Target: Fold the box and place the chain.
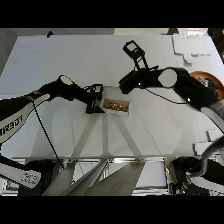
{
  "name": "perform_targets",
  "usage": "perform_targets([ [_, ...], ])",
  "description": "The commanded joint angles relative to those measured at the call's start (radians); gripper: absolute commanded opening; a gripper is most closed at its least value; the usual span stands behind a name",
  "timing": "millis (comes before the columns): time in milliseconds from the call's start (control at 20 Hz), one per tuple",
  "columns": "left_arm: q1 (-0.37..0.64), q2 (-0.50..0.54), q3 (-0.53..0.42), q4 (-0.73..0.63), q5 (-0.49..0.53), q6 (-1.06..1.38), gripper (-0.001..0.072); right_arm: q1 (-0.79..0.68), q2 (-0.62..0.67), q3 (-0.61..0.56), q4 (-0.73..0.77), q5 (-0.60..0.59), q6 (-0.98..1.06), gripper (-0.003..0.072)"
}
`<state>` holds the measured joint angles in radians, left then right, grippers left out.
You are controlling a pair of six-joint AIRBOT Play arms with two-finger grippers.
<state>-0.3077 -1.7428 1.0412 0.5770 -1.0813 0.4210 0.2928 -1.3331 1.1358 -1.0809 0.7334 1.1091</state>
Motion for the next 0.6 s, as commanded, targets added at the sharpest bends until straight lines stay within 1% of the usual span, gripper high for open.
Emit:
perform_targets([
  [0,0.000,0.000,0.000,0.000,0.000,0.000,0.0375,-0.073,-0.165,0.165,0.055,0.291,0.121,0.0150],
  [100,0.000,0.000,0.000,0.000,0.000,0.000,0.0375,-0.081,-0.242,0.216,0.134,0.423,0.072,0.0151],
  [200,0.000,0.000,0.000,0.000,0.000,0.000,0.0375,-0.076,-0.283,0.221,0.264,0.527,-0.068,0.0164],
  [250,0.000,0.000,0.000,0.000,0.000,0.000,0.0375,-0.070,-0.288,0.220,0.298,0.554,-0.119,0.0196],
  [300,0.000,0.000,0.000,0.000,0.000,0.000,0.0375,-0.060,-0.286,0.220,0.303,0.557,-0.153,0.0244],
  [450,0.000,0.000,0.000,0.000,0.000,0.000,0.0375,-0.017,-0.274,0.220,0.284,0.494,-0.265,0.0248],
  [550,0.000,0.000,0.000,0.000,0.000,0.000,0.0375,0.010,-0.263,0.220,0.238,0.444,-0.285,0.0248],
])
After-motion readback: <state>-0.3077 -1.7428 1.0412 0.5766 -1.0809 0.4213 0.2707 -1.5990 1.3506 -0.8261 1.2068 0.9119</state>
